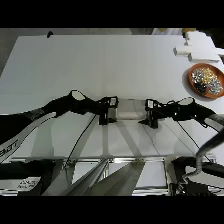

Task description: Fold the box and place the chain.

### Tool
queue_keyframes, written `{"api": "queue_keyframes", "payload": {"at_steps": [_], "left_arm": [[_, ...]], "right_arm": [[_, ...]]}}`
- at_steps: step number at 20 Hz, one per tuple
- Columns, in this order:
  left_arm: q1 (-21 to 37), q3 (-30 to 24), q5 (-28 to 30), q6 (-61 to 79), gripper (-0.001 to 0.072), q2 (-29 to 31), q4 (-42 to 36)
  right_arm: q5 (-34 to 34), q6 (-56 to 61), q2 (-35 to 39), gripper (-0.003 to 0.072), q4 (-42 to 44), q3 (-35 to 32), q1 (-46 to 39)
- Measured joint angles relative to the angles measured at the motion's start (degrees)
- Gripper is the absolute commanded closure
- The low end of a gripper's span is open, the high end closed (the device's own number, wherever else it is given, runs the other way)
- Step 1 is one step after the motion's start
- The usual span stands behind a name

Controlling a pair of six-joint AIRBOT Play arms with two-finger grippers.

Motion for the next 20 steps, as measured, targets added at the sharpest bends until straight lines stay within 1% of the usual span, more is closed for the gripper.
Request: {"api": "queue_keyframes", "payload": {"at_steps": [7, 9, 10, 11, 12, 13, 14, 20], "left_arm": [[-1.20, 0.00, 1.18, 1.68, 0.0011, -1.42, -3.54], [-1.38, 0.00, 1.33, 2.12, 0.0020, -1.64, -4.09], [-1.40, 0.00, 1.42, 2.29, 0.0040, -1.70, -4.28], [-1.40, 0.00, 1.42, 2.29, 0.0222, -1.75, -4.44], [-1.40, -0.02, 1.36, 2.34, 0.0456, -1.77, -4.46], [-1.40, 0.00, 1.33, 2.49, 0.0627, -1.79, -4.52], [-1.42, 0.00, 1.33, 2.49, 0.0671, -1.81, -4.55], [-1.49, 0.00, 1.40, 2.49, 0.0670, -1.81, -4.28]], "right_arm": [[0.00, 0.02, 0.00, 0.0228, 0.02, 0.00, 0.00], [0.00, 0.00, 0.00, 0.0228, 0.00, -0.02, 0.00], [0.00, 0.00, 0.00, 0.0228, 0.02, -0.02, 0.00], [0.00, 0.00, 0.00, 0.0228, 0.02, 0.00, 0.00], [0.00, 0.02, 0.00, 0.0228, 0.04, 0.00, 0.00], [0.00, 0.02, 0.00, 0.0228, 0.04, 0.00, 0.00], [0.00, 0.02, 0.00, 0.0228, 0.04, 0.00, 0.00], [-0.02, 0.02, 0.00, 0.0228, 0.04, 0.00, 0.00]]}}
